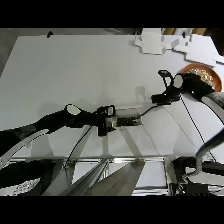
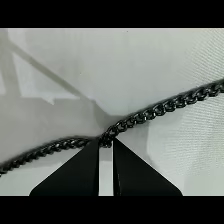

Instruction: Fold the box and place the chain.

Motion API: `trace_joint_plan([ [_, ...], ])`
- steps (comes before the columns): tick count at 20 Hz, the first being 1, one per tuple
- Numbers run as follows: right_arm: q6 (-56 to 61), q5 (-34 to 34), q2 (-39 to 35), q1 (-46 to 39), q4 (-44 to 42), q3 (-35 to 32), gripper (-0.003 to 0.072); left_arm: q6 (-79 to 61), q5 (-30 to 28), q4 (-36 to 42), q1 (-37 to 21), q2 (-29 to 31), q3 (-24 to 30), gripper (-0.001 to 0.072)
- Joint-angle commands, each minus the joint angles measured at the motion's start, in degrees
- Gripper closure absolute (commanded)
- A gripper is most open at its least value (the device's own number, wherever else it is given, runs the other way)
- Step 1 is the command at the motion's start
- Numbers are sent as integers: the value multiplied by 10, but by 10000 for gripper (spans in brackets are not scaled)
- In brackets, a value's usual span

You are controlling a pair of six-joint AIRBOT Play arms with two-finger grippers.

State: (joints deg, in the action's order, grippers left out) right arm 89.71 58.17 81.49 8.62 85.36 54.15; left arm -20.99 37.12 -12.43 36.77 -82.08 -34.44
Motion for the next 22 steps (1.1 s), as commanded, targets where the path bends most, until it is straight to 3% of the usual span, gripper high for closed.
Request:
trace_joint_plan([
  [1,-19,37,-51,0,2,1,670,0,0,0,0,0,0,539],
  [7,-49,137,-192,0,-35,1,670,0,0,0,0,0,0,539],
  [12,-98,180,-282,0,-167,1,670,0,0,0,0,0,0,539],
  [16,-120,172,-323,9,-259,1,670,0,0,0,0,0,0,539],
  [22,-117,101,-327,141,-277,1,670,0,0,0,0,0,0,539],
])
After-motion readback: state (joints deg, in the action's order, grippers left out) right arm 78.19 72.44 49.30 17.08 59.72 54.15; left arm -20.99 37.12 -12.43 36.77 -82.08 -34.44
